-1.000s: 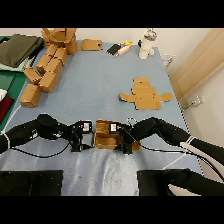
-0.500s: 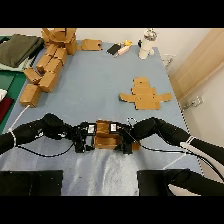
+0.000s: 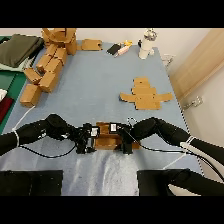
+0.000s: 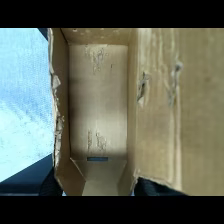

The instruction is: Fold the box.

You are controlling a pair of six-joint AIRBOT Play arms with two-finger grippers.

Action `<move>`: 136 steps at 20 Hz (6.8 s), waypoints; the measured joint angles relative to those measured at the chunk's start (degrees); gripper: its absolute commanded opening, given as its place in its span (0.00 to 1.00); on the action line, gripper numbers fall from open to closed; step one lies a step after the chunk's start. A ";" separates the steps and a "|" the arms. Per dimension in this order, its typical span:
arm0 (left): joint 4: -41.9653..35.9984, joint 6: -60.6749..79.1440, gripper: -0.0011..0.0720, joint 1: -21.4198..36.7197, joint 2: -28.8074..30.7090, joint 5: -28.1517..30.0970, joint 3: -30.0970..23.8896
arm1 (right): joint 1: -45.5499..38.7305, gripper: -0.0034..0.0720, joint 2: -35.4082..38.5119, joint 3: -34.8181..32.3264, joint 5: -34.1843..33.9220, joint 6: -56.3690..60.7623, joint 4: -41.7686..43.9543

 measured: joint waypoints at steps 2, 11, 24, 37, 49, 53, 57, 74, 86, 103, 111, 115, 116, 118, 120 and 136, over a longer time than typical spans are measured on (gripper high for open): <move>0.22 -0.42 0.97 -0.28 0.00 0.50 0.00 | 0.00 0.73 0.00 0.00 0.00 0.02 0.00; 2.34 -5.77 0.97 -0.74 -1.53 1.62 1.90 | 0.00 0.74 0.00 0.00 0.02 0.15 0.04; 4.13 -7.61 0.74 -0.87 -1.70 0.81 2.14 | 0.00 0.73 0.00 0.00 0.00 0.07 0.04; 4.22 -7.63 0.74 -0.87 -1.70 0.72 2.14 | 0.00 0.74 0.00 0.00 0.02 0.07 0.04; 4.37 -7.58 0.74 -0.87 -1.70 0.52 2.14 | -0.02 1.00 0.00 0.09 -1.55 0.04 -0.07; 4.35 -7.58 0.74 -0.87 -1.70 0.61 2.14 | 0.00 1.00 0.17 0.61 -2.12 0.20 -0.66; 4.26 -7.58 0.74 -0.87 -1.70 0.68 2.14 | -0.02 1.00 1.62 0.87 -2.05 2.32 -2.86; 4.22 -7.61 0.74 -0.87 -1.70 0.72 2.14 | 0.13 0.99 21.14 1.07 -20.13 52.96 -3.72; 4.24 -7.61 0.74 -0.87 -1.70 0.72 2.14 | -0.37 0.05 18.49 3.13 -0.24 83.21 5.35; 4.24 -7.63 0.74 -0.87 -1.70 0.70 2.14 | -1.05 0.05 -7.23 10.71 1.70 69.70 5.22; 4.24 -7.63 0.74 -0.87 -1.70 0.72 2.14 | -2.19 0.05 -2.27 16.87 -1.14 66.58 -0.87; 4.24 -7.63 0.74 -0.87 -1.70 0.72 2.14 | -2.43 0.05 6.01 17.68 -8.28 67.08 -6.25; 4.24 -7.63 0.74 -0.87 -1.70 0.72 2.14 | -2.40 0.05 8.46 16.68 -10.51 67.25 -7.43; 4.24 -7.63 0.74 -0.87 -1.70 0.72 2.14 | -1.88 0.16 13.25 13.57 -14.82 66.16 -8.72; 4.24 -7.63 0.74 -0.87 -1.70 0.72 2.14 | -1.11 0.86 17.59 9.49 -18.86 61.61 -9.97; 4.24 -7.63 0.74 -0.87 -1.70 0.72 2.14 | 0.39 0.45 16.17 -2.99 -0.26 18.91 -12.87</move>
